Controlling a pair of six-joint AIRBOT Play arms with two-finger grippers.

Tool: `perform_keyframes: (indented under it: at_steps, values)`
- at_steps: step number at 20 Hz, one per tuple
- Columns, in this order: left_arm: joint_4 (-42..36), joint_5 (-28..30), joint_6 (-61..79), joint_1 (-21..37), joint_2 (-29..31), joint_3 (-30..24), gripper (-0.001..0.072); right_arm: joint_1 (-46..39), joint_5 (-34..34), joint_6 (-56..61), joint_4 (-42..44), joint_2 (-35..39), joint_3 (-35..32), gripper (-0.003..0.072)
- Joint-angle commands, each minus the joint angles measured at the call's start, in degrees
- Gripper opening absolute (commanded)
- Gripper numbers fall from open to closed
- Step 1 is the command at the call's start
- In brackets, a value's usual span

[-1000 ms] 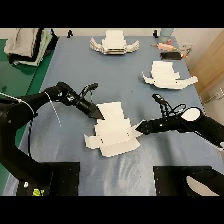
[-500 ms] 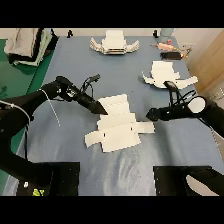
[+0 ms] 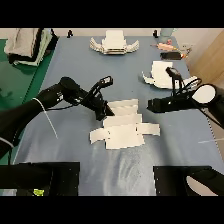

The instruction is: Fold the box.

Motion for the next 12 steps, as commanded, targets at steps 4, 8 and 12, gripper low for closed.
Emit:
perform_keyframes:
  at_steps: [4,8,12]
  values:
    - [-7.3,7.04,9.42,-1.64,2.4,-6.73,0.0012,5.18,-3.85,1.73,-0.42,-0.07,-12.0,0.0003]
    - [-6.71,3.43,9.62,-1.66,2.38,-6.78,0.0012,5.18,-7.69,5.01,-5.66,-0.07,-16.28,0.0003]
    - [-3.43,2.43,9.22,-3.82,2.38,-6.78,0.0012,5.18,-8.02,5.18,-6.34,-0.07,-16.28,0.0002]
